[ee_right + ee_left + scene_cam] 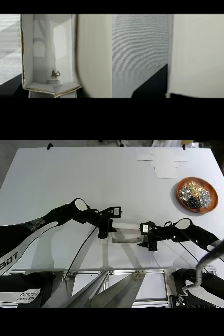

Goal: Fold the box and place the chain.

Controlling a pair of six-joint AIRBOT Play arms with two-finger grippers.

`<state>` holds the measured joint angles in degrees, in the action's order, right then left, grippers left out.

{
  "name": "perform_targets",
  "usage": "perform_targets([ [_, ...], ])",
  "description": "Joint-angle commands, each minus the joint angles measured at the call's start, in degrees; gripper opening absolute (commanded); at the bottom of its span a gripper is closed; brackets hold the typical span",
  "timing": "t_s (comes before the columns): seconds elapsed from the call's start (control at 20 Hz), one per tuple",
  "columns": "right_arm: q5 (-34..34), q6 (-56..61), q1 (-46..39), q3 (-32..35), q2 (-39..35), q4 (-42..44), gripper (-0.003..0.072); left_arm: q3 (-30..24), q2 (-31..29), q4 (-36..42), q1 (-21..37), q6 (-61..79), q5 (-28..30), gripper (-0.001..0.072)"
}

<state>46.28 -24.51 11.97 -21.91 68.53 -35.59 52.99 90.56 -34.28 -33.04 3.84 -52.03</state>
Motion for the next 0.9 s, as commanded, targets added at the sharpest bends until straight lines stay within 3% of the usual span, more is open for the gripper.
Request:
perform_targets([
  [0.0,0.15,0.04,0.0,0.02,0.02,0.0,0.0341,0.04,-1.79,-0.42,0.31,0.0,-0.48,0.0231],
  [0.15,0.15,0.04,0.0,0.02,0.02,0.0,0.0341,0.04,-5.11,-3.32,0.33,0.0,-0.48,0.0613],
  [0.2,0.15,0.04,0.0,0.02,0.02,0.0,0.0341,0.04,-6.32,-5.07,0.33,-0.57,-0.61,0.0699],
  [0.5,0.15,0.04,0.0,0.02,0.02,0.0,0.0341,0.04,-12.11,-16.61,0.28,-8.61,-5.4,0.0693],
  [0.55,0.15,0.04,0.0,0.02,0.02,0.0,0.0341,0.04,-13.07,-18.27,0.26,-11.37,-6.12,0.0674],
  [0.7,0.15,0.04,0.0,0.02,0.02,0.0,0.0341,0.04,-15.72,-20.06,0.11,-16.15,-10.08,0.0415],
  [0.8,0.15,0.04,0.0,0.02,0.02,0.0,0.0341,0.04,-17.44,-20.15,-0.24,-16.11,-13.14,0.0095],
  [0.85,0.15,0.04,0.0,0.02,0.02,0.0,0.0341,0.04,-18.34,-20.63,-0.79,-16.09,-14.23,0.0005],
])
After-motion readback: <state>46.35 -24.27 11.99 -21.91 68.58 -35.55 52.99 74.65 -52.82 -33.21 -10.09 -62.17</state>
